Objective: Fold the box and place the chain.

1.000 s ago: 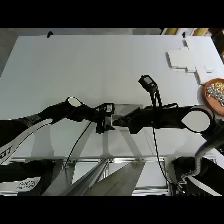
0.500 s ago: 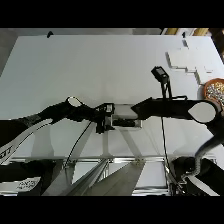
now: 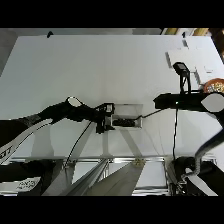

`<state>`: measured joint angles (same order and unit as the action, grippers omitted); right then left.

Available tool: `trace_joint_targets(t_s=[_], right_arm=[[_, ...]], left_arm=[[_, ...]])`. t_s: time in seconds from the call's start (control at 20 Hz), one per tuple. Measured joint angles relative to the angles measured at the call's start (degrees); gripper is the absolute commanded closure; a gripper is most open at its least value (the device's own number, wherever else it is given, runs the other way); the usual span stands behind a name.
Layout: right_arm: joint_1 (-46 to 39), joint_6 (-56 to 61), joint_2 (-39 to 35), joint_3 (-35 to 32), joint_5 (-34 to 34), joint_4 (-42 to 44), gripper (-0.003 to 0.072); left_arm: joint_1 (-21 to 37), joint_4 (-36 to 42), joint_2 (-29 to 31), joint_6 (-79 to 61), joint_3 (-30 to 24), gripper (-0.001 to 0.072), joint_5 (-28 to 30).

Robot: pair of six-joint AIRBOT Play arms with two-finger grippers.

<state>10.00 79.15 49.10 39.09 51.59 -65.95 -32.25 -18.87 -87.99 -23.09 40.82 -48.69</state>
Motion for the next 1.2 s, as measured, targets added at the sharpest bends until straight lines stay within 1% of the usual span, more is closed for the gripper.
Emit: trace_joint_targets(t_s=[0.1, 0.15, 0.3, 0.6, 0.9, 0.95, 1.05, 1.2], right_arm=[[-0.66, 1.09, 1.42, -0.11, 0.17, -1.36, 0.0672], [-0.83, 1.99, 2.23, -0.17, 0.24, -1.95, 0.0658], [-1.16, 3.63, 5.27, -0.24, 0.46, -3.58, 0.0481], [-1.31, 4.87, 12.00, -0.26, 1.29, -6.05, 0.0481], [-1.31, 5.95, 15.15, -0.26, 1.33, -7.82, 0.0480], [-1.31, 6.05, 15.52, -0.26, 1.38, -8.09, 0.0471], [-1.31, 6.19, 16.41, -0.26, 1.38, -8.55, 0.0409], [-1.31, 6.38, 18.10, -0.28, 1.46, -8.83, 0.0398]], left_arm=[[0.00, 0.00, 0.00, 0.02, 0.00, 0.0674, 0.00], [0.00, 0.00, 0.00, 0.02, 0.00, 0.0674, 0.00], [0.00, 0.00, 0.00, 0.02, 0.00, 0.0674, 0.02], [0.00, 0.00, 0.00, 0.02, 0.00, 0.0674, 0.02], [0.00, 0.00, 0.00, 0.02, 0.00, 0.0674, 0.00], [0.00, 0.00, 0.00, 0.02, 0.00, 0.0674, 0.00], [0.00, 0.00, 0.00, 0.02, 0.00, 0.0674, 0.00], [0.00, 0.00, 0.00, 0.02, 0.00, 0.0674, 0.00]])
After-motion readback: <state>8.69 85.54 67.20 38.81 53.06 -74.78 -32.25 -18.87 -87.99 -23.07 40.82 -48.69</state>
